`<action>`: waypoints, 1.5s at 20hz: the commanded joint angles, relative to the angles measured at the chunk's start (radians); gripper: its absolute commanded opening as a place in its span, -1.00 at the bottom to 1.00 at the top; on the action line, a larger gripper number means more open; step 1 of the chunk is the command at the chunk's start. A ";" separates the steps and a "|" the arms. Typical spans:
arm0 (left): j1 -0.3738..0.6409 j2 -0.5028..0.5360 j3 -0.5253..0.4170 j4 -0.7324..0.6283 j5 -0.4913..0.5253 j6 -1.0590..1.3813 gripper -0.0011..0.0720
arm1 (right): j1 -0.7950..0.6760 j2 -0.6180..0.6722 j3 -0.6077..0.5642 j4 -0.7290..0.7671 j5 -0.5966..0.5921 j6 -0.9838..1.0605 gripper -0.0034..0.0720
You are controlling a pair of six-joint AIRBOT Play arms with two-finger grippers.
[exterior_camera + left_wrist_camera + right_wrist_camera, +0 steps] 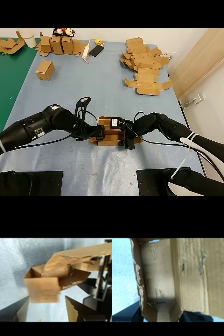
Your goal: Fold the box.
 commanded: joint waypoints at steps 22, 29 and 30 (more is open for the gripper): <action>0.482 0.191 -0.270 -0.052 -0.277 0.319 -0.93 | 0.000 0.000 0.000 0.000 0.001 0.000 0.43; 0.482 0.084 -0.305 -0.398 -0.084 0.675 -0.93 | 0.000 0.000 0.000 0.000 0.000 0.000 0.43; 0.482 0.061 -0.305 -0.401 -0.082 0.678 -0.93 | 0.000 0.000 0.000 0.000 0.000 0.000 0.43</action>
